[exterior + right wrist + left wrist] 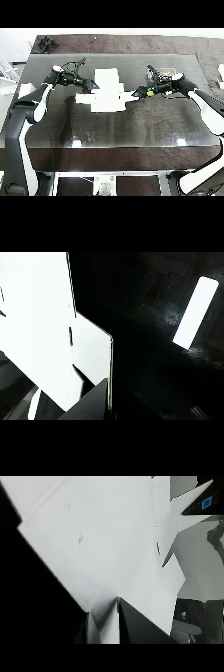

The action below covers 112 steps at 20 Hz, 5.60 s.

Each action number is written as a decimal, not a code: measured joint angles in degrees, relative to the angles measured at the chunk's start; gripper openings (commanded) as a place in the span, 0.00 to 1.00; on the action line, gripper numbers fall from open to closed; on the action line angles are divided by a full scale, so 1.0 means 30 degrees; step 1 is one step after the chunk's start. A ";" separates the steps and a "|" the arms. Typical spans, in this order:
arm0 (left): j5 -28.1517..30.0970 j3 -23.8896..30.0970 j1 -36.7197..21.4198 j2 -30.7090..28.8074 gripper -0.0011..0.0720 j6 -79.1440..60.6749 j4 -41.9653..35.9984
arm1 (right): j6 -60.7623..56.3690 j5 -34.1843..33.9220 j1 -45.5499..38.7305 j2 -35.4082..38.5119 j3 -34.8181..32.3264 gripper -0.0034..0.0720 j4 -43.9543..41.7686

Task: Fold the box and place the chain.

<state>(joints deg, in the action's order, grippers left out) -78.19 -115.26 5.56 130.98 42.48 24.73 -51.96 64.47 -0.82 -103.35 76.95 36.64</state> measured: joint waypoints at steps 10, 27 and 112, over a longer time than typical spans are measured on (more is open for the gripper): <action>-0.0328 -0.0007 0.0022 0.0007 0.04 -0.2076 -0.1144 | 0.0940 0.0233 -0.0168 0.0022 0.0007 0.57 -0.0335; -0.2120 0.0036 0.0007 -0.0036 0.04 -1.2145 -0.1406 | 0.5253 0.3869 -0.4357 0.0189 0.0656 0.56 -0.9238; 0.1902 0.6645 0.0240 -0.2871 0.04 -2.2236 -0.0947 | 2.4560 -1.3121 0.5989 0.7570 -0.8808 0.90 -0.4211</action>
<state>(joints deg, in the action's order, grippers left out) -72.49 -95.33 6.28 122.37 -24.23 21.89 21.71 25.10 17.15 -80.64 50.52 24.01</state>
